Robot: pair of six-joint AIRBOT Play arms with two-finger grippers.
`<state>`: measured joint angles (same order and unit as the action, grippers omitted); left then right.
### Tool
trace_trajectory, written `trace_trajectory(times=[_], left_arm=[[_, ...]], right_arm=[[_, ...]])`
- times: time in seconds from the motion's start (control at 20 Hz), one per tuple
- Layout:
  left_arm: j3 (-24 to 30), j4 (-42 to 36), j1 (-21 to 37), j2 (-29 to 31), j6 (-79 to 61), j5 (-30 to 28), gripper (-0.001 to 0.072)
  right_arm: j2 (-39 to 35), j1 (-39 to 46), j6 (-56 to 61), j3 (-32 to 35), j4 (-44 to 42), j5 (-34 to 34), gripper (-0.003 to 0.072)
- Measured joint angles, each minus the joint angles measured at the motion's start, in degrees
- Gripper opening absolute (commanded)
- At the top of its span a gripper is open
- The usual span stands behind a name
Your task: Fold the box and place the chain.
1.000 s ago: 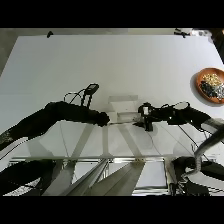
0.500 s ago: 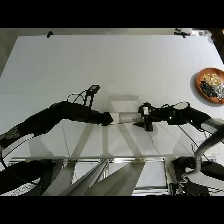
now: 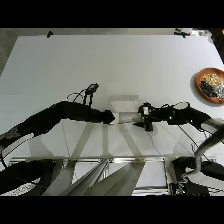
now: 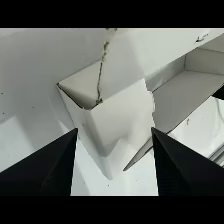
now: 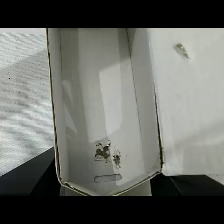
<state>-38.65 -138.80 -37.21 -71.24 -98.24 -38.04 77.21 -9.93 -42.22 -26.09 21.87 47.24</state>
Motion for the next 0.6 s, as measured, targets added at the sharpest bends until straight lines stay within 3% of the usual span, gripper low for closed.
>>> trace_trajectory(times=[0.1,0.25,0.6], left_arm=[[-0.83,1.44,0.20,0.00,1.77,-1.38,0.0564],[-4.70,5.51,1.55,0.00,7.23,-6.51,0.0562],[-24.00,26.25,2.99,-0.15,25.00,-24.79,0.0564]], right_arm=[[0.00,0.00,-0.02,0.00,0.00,0.00,0.0406],[0.00,0.00,0.00,0.00,0.00,0.00,0.0406],[0.00,0.00,-0.02,0.00,0.00,0.00,0.0406]])
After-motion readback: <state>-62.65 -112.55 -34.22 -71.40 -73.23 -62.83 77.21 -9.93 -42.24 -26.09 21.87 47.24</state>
